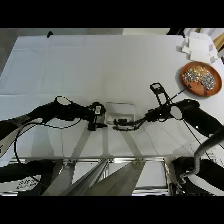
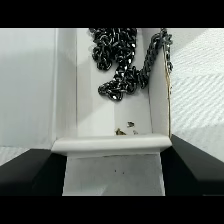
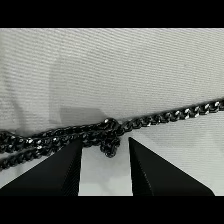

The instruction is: Fold the box and place the chain.

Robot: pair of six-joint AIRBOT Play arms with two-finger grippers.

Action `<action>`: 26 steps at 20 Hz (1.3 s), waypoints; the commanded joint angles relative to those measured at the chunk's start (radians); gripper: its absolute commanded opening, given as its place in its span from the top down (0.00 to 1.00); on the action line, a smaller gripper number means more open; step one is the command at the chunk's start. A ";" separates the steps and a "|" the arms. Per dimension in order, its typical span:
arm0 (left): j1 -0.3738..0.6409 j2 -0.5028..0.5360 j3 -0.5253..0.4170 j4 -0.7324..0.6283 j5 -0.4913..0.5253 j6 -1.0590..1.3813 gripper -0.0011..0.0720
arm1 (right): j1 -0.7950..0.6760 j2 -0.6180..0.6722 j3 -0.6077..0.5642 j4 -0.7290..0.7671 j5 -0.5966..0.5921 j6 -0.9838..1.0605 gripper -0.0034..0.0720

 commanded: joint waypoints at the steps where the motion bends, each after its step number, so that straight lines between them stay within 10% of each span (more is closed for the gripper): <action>1: 0.000 0.000 0.001 0.000 0.000 0.000 0.64 | 0.001 -0.016 -0.001 -0.002 0.018 0.011 0.57; 4: 0.000 0.000 0.001 0.000 0.000 0.000 0.64 | 0.001 -0.042 -0.001 0.004 0.024 0.014 0.58; 10: 0.000 0.000 0.001 0.000 0.000 0.000 0.64 | 0.001 -0.058 0.000 0.013 0.036 0.014 0.94; 26: 0.000 0.000 0.001 0.000 0.000 0.000 0.64 | 0.001 0.536 0.100 0.275 0.164 -0.154 0.94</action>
